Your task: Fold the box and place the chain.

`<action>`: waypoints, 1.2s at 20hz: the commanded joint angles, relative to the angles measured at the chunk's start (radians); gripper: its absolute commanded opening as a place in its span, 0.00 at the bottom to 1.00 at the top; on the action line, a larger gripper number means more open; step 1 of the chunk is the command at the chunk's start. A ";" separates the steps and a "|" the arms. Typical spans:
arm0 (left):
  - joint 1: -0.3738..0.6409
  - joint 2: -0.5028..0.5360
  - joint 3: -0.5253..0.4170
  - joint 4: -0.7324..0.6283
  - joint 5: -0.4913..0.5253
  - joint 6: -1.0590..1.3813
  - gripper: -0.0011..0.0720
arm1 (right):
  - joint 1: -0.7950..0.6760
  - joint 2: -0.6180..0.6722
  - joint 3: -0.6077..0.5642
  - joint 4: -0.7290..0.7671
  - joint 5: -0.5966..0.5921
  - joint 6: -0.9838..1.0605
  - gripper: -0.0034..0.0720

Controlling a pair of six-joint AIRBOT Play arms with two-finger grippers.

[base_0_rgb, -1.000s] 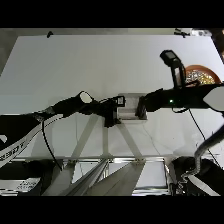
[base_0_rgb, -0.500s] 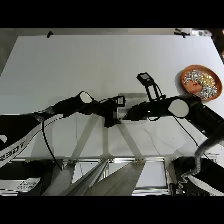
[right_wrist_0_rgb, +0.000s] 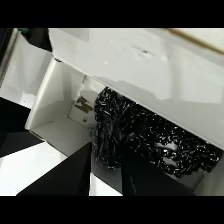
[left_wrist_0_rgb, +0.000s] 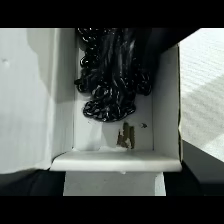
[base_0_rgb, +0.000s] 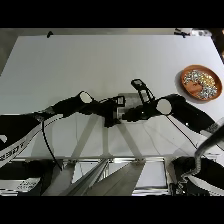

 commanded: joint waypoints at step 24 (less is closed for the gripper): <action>0.000 0.001 0.000 0.000 0.000 0.000 0.39 | -0.617 0.016 0.191 0.230 0.231 -0.631 0.05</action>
